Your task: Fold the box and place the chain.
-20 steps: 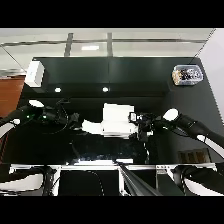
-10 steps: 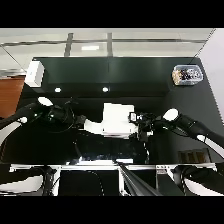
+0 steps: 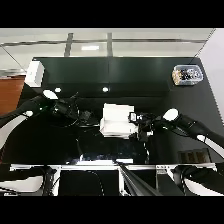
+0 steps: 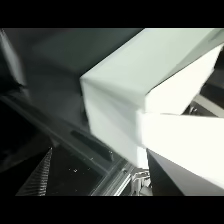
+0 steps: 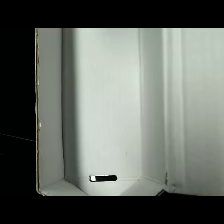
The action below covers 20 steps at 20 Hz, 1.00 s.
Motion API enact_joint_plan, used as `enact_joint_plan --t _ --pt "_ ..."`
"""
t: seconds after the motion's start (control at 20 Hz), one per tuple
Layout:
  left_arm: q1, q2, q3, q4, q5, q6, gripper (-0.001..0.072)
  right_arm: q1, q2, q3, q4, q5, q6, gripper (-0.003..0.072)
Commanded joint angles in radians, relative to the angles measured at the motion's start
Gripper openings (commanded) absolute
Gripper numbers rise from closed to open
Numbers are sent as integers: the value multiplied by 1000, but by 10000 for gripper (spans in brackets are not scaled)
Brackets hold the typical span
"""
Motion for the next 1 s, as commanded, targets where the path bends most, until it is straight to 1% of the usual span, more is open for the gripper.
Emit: enact_joint_plan --t 0.0,0.1,0.2,0.25,0.4,0.6,0.75,0.85,0.95 --pt "-18 -3 50 -10 -24 -16 701 0 0 1 0 0 0 127" --pt "-54 -3 69 8 -23 -84 700 0 0 1 0 0 0 127" --pt "-105 -3 100 65 -18 -153 697 0 0 1 0 0 0 127" --pt "-132 -2 116 96 -5 -199 679 0 0 1 0 0 0 127" --pt "-203 0 152 178 51 -352 677 0 0 1 0 0 0 127" --pt "-270 0 182 356 120 -565 670 0 0 1 0 -1 0 127" --pt "-307 1 187 472 121 -696 671 0 0 1 0 -1 0 127" --pt "-352 1 187 531 138 -771 671 0 0 1 0 -1 0 127" --pt "-409 5 188 619 171 -878 671 0 0 1 0 0 0 127"
